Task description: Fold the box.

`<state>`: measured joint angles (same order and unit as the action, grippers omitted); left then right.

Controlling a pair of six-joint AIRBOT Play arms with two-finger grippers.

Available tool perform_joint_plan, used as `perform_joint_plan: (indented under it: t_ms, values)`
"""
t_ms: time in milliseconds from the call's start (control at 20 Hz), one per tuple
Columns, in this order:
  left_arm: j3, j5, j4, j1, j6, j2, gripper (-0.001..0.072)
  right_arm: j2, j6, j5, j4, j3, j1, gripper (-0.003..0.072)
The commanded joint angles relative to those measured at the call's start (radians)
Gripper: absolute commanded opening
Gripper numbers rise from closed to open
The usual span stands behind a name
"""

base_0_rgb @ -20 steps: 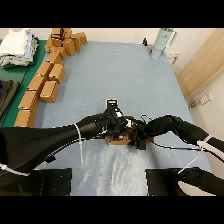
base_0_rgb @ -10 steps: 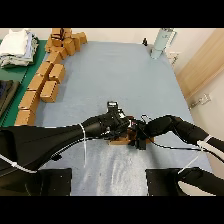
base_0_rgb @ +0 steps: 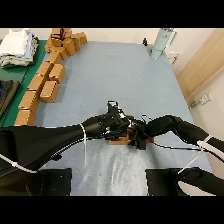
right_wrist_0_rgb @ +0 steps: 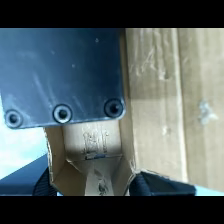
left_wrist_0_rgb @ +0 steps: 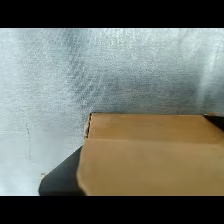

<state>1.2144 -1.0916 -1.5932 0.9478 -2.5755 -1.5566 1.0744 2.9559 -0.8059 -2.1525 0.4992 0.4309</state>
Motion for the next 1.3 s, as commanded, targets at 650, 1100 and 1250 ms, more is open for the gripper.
perform_joint_plan:
  t_ms: [650,1100,1250]
  values:
    - [0.083,-0.193,0.101,-0.062,0.103,0.005,0.0521,0.000,0.000,0.000,-0.001,0.000,0.001,0.0530]
    - [0.096,-0.273,0.341,-0.161,0.291,0.005,0.0521,0.000,0.000,0.000,-0.001,0.000,0.001,0.0531]
    - [0.096,-0.328,0.358,-0.185,0.331,0.004,0.0521,0.001,0.000,0.000,-0.001,0.000,0.001,0.0531]
